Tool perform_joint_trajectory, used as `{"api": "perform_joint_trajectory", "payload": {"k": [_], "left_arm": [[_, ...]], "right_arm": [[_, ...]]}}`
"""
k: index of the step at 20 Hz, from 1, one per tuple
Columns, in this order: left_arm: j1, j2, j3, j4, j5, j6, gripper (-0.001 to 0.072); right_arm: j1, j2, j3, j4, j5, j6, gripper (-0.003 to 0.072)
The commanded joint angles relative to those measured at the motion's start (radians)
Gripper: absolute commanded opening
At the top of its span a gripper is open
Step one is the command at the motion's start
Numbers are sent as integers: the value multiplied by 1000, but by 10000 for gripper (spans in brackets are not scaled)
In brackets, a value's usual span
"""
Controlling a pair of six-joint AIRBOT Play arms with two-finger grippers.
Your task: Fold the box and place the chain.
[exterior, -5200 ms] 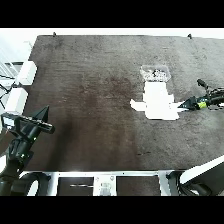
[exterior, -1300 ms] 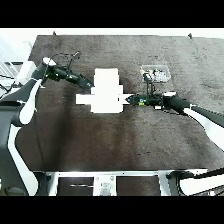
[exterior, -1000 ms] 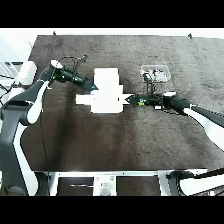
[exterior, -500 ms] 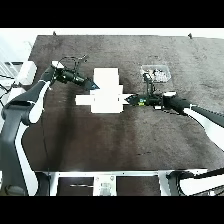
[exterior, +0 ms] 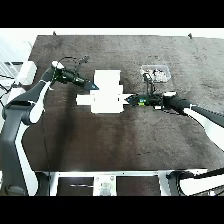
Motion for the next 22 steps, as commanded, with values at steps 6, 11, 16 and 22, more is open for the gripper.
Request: {"api": "perform_joint_trajectory", "payload": {"k": [6, 11, 16, 22], "left_arm": [[-2, 0, -1, -21, -70, 354, 13], [-22, 0, -21, -93, -78, 520, 13], [-37, 40, -159, -129, 56, 688, 13], [-40, 53, -227, -158, 117, 798, 13]], "right_arm": [[-93, 31, 1, 14, 27, 4, 337], [-274, 44, -16, 38, 246, 4, 337], [-387, 44, -41, 38, 317, 3, 336], [-355, 44, -46, 38, 317, -29, 335]]}}
